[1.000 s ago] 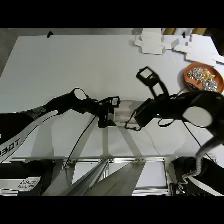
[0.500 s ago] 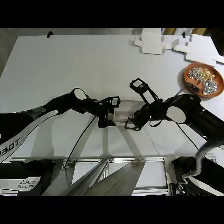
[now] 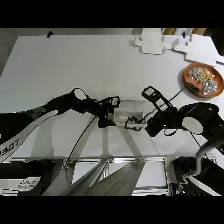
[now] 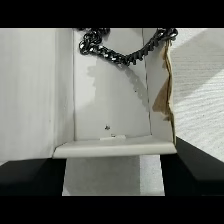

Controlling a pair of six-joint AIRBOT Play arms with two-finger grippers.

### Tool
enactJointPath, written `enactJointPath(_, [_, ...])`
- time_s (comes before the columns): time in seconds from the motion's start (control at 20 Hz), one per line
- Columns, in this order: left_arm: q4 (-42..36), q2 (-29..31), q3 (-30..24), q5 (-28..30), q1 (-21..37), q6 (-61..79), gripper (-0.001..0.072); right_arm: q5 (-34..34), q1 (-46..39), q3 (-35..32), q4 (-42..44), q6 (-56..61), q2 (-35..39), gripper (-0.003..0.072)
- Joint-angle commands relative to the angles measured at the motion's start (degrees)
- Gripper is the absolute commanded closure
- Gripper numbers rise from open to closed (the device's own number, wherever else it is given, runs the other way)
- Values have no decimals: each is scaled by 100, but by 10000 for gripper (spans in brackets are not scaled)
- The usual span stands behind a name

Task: Fold the box and place the chain.

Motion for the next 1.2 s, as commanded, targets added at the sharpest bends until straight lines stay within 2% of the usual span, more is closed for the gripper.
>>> enactJointPath(0.0, [0,0,2,0,4,2,373,-7,-728,-341,22,-1366,66,469])
enactJointPath(0.05, [0,0,2,2,4,2,373,-37,-1008,-396,289,-2260,63,468])
enactJointPath(0.2, [0,0,2,0,4,2,373,-205,-1735,-629,1722,-6161,63,464])
enactJointPath(0.3, [0,0,2,0,4,2,373,-664,-1985,-807,2446,-7449,17,464])
enactJointPath(0.4, [0,0,2,2,4,2,373,-1082,-2090,-1032,2673,-7648,-136,465])
enactJointPath(0.55, [0,0,2,0,4,2,373,-1196,-2109,-1178,2732,-7958,-619,461])
enactJointPath(0.7, [0,0,2,0,4,2,373,-1558,-2109,-1178,3067,-8004,-1045,388])
enactJointPath(1.15, [0,0,2,2,4,2,373,-1978,-2100,-1178,3263,-8004,-1617,392])
